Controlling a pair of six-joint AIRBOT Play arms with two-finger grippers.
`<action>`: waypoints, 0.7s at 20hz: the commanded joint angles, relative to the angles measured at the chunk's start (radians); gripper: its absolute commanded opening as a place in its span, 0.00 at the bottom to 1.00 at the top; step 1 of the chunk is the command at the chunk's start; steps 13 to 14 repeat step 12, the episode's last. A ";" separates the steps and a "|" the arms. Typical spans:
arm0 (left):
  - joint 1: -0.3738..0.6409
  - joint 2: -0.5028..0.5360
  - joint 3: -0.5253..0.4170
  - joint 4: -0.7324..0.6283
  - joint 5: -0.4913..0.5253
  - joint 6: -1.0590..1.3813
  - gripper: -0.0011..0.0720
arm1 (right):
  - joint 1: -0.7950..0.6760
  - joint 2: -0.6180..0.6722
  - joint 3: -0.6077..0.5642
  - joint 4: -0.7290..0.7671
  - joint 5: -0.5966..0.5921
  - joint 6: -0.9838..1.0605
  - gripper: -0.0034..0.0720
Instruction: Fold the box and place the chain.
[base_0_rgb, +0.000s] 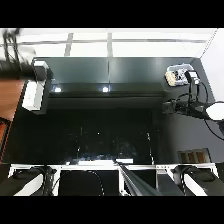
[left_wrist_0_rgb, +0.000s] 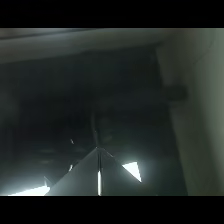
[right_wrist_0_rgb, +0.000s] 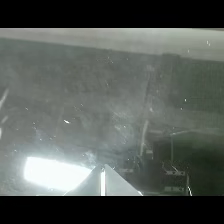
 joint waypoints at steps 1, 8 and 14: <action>-0.063 0.251 -0.379 0.006 0.191 -0.048 0.05 | 0.005 -0.001 -0.021 -0.006 -0.022 -0.002 0.07; -0.063 0.327 -0.478 0.016 0.206 -0.053 0.05 | 0.005 -0.001 -0.021 -0.006 -0.022 -0.002 0.07; -0.063 0.325 -0.478 0.016 0.206 -0.054 0.05 | 0.005 -0.001 -0.021 -0.006 -0.022 -0.002 0.07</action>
